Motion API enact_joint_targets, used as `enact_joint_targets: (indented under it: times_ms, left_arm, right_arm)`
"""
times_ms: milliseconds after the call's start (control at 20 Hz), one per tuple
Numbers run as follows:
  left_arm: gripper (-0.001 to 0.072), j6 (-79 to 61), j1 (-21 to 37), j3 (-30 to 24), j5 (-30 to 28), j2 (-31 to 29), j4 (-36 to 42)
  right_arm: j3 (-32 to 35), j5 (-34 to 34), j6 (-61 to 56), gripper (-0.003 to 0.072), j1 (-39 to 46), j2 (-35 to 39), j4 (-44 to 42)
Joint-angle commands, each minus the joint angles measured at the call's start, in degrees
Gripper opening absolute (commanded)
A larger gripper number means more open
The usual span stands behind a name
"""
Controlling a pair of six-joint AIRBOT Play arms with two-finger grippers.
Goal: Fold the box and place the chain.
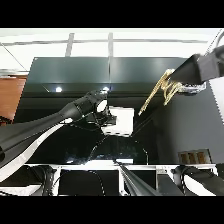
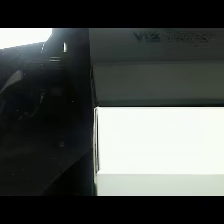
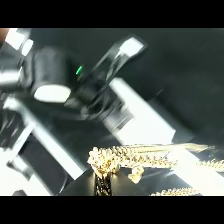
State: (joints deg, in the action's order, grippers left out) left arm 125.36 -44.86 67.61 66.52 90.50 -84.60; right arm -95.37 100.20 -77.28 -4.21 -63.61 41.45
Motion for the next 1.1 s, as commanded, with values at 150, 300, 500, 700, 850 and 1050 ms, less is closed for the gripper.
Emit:
enact_joint_targets:
  times_ms: [150, 300, 500, 700, 850, 1050]
  left_arm:
    - [0.0029, 0.0, 0.0, 0.0, -0.02, 0.02, -0.02]
    - [0.0029, 0.0, 0.0, 0.0, -0.04, 0.02, 0.0]
    - [0.0029, 0.0, 0.0, 0.0, -0.02, 0.02, 0.0]
    - [0.0029, 0.0, 0.0, 0.0, -0.02, 0.02, 0.0]
    - [0.0029, 0.0, 0.0, 0.0, -0.02, 0.02, 0.0]
    - [0.0029, 0.0, 0.0, 0.0, -0.02, 0.02, 0.0]
  right_arm:
    - [8.63, 1.01, 3.13, 0.0013, -3.19, 0.02, -6.49]
    - [11.63, -2.73, 4.09, 0.0013, -5.97, 0.02, -8.26]
    - [17.25, -9.16, 5.2, 0.0014, -8.79, -0.02, -7.63]
    - [23.65, -13.86, 5.05, 0.0014, -8.79, -0.02, -4.33]
    - [28.22, -14.36, 4.83, 0.0014, -9.07, -0.02, -4.35]
    - [32.96, -15.34, 4.72, 0.0015, -9.31, -0.02, -4.37]
